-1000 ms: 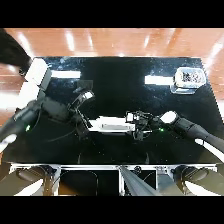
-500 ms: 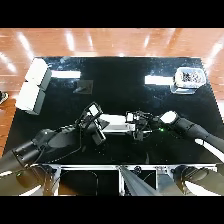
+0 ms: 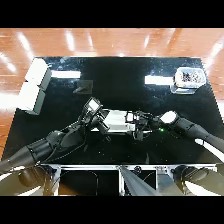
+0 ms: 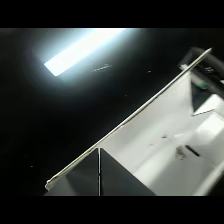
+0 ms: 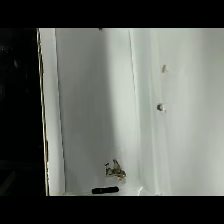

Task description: Fold the box and place the chain.

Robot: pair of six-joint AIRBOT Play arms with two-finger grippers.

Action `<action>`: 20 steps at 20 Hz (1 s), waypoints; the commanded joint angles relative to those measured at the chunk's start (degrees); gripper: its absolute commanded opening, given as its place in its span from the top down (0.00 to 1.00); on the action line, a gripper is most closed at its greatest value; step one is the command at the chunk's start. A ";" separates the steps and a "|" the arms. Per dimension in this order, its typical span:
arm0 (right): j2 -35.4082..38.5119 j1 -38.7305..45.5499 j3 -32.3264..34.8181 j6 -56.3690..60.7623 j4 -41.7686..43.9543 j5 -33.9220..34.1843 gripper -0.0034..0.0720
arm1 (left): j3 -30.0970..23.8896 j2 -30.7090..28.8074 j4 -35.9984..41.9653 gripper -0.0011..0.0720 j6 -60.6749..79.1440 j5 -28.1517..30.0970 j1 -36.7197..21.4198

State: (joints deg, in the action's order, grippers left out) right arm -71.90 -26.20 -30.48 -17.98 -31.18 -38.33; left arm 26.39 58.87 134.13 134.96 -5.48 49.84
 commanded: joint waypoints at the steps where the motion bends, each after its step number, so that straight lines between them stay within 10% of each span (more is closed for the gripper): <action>1: -0.02 -0.04 0.02 0.00 -0.02 -0.02 0.23 | 0.02 3.21 -0.09 0.95 -0.72 -5.01 0.13; 14: -0.02 -0.07 0.02 0.00 -0.02 -0.02 0.23 | 1.90 10.05 -0.11 0.95 -8.39 -3.80 0.22; 20: -0.02 -0.07 0.02 0.00 -0.02 -0.04 0.23 | 3.82 11.56 -0.09 0.95 -13.73 7.67 -2.08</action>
